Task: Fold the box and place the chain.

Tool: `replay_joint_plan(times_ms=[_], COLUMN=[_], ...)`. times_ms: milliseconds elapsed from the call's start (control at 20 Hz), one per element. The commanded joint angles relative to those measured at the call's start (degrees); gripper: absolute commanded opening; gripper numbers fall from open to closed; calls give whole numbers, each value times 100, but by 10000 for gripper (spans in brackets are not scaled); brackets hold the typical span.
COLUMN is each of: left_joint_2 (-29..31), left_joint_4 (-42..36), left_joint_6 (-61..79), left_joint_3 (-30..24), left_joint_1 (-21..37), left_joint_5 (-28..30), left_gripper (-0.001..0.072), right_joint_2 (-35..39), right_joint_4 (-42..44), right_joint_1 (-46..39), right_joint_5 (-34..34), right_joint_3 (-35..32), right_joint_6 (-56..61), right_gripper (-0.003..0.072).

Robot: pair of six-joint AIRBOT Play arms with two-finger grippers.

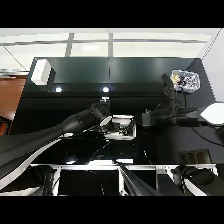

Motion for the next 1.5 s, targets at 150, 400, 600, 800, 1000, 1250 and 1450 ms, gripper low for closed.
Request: replay_joint_plan(times_ms=[150, 400, 600, 800, 1000, 1250, 1450], left_joint_2=[-2, -2, -2, -2, 11, 531, 1554], left_joint_4=[0, 0, -2, 2, 2, 402, 1268], left_joint_6=[0, 0, 0, 2, -205, 203, 1344], left_joint_3=[0, 0, 0, 0, 0, 0, -79], left_joint_1=[2, 2, 2, 11, 37, 26, 37], left_joint_5=[15, 87, 236, 210, -20, 291, -225], left_gripper=[28, 28, 28, 29, 37, 522, 522], right_joint_2=[-428, -205, 382, 455, 455, 455, 455], right_joint_4=[-258, -852, -2120, -2599, -2570, -2570, -2575], right_joint_1=[278, -511, -1598, -1867, -1847, -1849, -1849], right_joint_5=[-763, -87, 608, 820, 861, 859, 844], right_joint_3=[-426, -385, -363, -363, -374, -378, -378], right_joint_6=[24, 24, 28, 35, 50, 68, 70], right_gripper=[182, 369, 369, 368, 369, 369, 369])
